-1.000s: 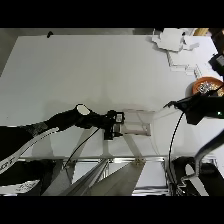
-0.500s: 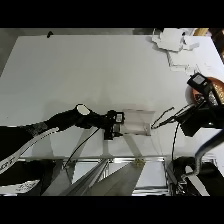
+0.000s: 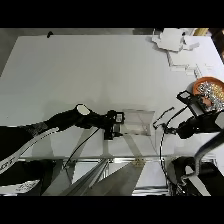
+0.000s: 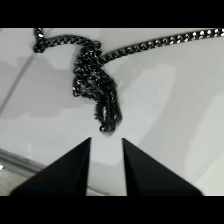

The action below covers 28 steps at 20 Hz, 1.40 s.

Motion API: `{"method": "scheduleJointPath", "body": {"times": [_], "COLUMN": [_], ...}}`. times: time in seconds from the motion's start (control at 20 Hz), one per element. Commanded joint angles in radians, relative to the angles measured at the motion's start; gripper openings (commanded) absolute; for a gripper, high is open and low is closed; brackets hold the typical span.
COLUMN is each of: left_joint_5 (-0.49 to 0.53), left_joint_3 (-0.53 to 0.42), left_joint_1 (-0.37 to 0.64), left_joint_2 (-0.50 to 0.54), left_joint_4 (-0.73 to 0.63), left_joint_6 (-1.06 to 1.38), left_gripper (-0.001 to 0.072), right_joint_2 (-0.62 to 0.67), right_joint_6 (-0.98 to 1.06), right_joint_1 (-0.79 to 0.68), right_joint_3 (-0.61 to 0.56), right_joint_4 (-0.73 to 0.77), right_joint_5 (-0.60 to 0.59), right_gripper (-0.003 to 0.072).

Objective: Fold the box and place the chain.

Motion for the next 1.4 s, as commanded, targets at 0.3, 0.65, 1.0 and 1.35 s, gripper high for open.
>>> {"method": "scheduleJointPath", "body": {"times": [0.3, 0.65, 1.0, 1.35], "left_joint_5": [0.000, 0.000, 0.000, 0.000], "left_joint_3": [0.000, 0.000, 0.000, 0.000], "left_joint_1": [0.000, 0.000, 0.000, 0.000], "left_joint_2": [0.001, 0.001, 0.001, 0.001], "left_joint_4": [0.000, 0.000, 0.000, 0.000], "left_joint_6": [0.000, 0.000, 0.000, 0.000], "left_gripper": [0.0218, 0.0218, 0.0218, 0.0218], "right_joint_2": [-0.139, -0.416, -0.459, -0.463], "right_joint_6": [0.028, 0.158, 0.158, 0.176], "right_joint_1": [0.000, 0.000, 0.000, 0.000], "right_joint_3": [-0.012, -0.012, -0.012, -0.012], "right_joint_4": [0.132, 0.127, 0.131, 0.125], "right_joint_5": [-0.348, -0.517, -0.589, -0.586], "right_gripper": [0.0299, 0.0299, 0.0263, 0.0170]}}
